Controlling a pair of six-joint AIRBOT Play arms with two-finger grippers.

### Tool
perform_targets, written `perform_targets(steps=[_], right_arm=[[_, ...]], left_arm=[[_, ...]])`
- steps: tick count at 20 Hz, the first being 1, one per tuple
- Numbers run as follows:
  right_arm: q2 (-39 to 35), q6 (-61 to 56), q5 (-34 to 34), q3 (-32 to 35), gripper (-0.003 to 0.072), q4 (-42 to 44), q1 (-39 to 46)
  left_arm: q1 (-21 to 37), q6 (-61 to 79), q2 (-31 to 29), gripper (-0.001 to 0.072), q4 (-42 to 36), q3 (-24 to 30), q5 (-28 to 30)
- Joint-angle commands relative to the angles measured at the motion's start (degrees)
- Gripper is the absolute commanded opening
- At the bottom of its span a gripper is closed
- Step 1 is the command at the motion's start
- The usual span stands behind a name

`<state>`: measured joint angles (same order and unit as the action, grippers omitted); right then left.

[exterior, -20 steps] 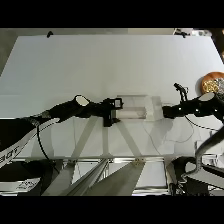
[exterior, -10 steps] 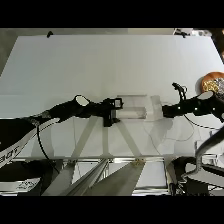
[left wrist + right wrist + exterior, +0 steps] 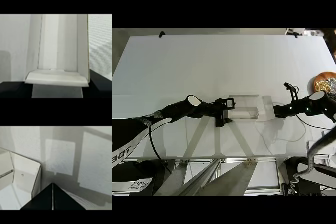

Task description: Fold the box and place the chain.

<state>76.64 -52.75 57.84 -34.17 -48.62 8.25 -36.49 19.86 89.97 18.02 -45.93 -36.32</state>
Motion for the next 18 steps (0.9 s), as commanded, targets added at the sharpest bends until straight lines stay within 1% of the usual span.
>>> perform_targets(steps=[1,10,18], right_arm=[[-0.9,-1.9,-0.2,-0.1,0.0009,-3.5,0.1],[-5.4,-2.7,0.3,-0.1,0.0009,-4.6,0.1],[-5.9,-2.2,3.1,-0.2,0.0009,-3.8,0.1]], left_arm=[[0.0,0.0,0.0,0.0497,0.0,0.0,0.0],[0.0,0.0,0.0,0.0497,0.0,0.0,0.0],[0.0,0.0,0.0,0.0497,0.0,0.0,0.0]])
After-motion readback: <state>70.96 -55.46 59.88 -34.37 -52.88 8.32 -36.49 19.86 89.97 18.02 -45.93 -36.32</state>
